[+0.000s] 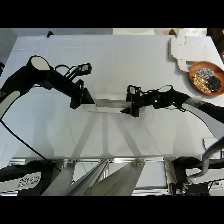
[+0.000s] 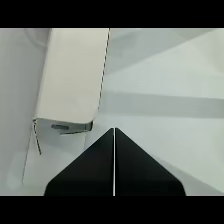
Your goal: Fold the box and place the chain.
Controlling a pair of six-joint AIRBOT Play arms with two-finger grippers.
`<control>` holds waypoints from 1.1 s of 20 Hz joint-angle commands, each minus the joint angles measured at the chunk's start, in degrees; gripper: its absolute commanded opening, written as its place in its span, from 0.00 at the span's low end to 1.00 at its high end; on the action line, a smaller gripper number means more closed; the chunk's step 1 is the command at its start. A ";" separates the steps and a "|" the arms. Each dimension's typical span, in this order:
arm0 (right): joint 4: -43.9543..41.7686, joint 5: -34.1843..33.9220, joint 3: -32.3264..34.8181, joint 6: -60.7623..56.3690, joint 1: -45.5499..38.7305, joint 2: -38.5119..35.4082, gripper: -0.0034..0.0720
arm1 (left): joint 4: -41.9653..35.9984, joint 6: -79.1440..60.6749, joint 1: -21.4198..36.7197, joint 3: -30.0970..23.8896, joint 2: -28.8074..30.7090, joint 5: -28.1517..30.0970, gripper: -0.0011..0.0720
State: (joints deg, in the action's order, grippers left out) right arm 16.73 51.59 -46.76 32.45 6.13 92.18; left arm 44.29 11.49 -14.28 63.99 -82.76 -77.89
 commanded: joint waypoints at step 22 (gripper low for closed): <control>-0.02 0.02 -0.02 -0.02 -0.02 -0.04 0.62 | -6.56 13.62 -2.40 0.04 -8.39 27.61 0.03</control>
State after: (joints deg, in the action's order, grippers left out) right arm 16.69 51.57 -46.76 32.42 6.11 92.18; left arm 38.11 24.91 -16.75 63.99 -92.40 -50.54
